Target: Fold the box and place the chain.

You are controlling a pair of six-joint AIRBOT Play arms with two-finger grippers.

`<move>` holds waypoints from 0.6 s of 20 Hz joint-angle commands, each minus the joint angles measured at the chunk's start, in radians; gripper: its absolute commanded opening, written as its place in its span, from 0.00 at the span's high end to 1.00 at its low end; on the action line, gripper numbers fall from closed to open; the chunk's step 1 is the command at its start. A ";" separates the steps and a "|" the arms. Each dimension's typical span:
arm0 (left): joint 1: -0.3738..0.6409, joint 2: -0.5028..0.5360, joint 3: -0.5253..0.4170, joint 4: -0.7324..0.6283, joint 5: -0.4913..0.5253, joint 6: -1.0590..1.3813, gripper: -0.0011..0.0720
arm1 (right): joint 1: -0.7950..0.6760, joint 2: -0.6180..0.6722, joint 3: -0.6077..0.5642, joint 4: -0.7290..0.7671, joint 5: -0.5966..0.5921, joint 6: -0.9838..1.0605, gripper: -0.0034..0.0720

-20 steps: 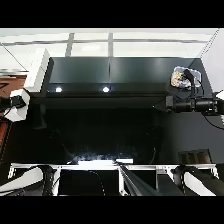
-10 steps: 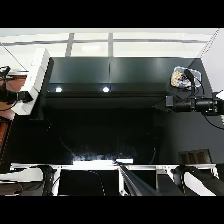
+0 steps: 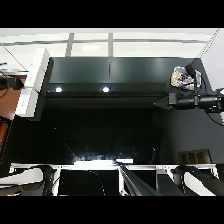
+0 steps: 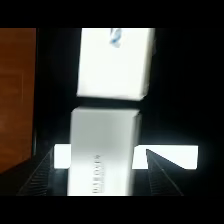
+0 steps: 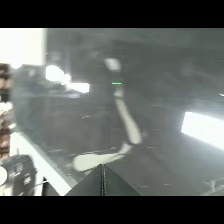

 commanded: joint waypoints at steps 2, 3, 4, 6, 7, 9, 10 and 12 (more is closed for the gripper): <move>-0.076 0.111 0.057 -0.082 -0.111 -0.093 0.73 | 0.021 0.129 0.040 -0.046 0.022 0.009 0.93; -0.105 0.142 0.055 -0.106 -0.148 -0.101 0.94 | 0.037 0.191 0.040 -0.147 -0.030 0.043 0.93; -0.134 0.179 0.041 -0.142 -0.161 -0.101 0.94 | 0.060 0.254 0.039 -0.277 -0.092 0.099 0.93; -0.211 0.293 -0.043 -0.209 -0.109 -0.099 0.94 | 0.113 0.340 0.037 -0.508 -0.206 0.266 0.93; -0.261 0.373 -0.119 -0.221 -0.040 -0.097 0.95 | 0.135 0.362 0.036 -0.595 -0.253 0.309 0.93; -0.364 0.534 -0.309 -0.219 0.127 -0.098 0.94 | 0.161 0.363 0.035 -0.674 -0.341 0.332 0.93; -0.408 0.607 -0.413 -0.212 0.203 -0.097 0.94 | 0.164 0.357 0.034 -0.698 -0.400 0.331 0.93; -0.452 0.699 -0.565 -0.160 0.295 -0.097 0.94 | 0.164 0.343 0.021 -0.787 -0.541 0.331 0.93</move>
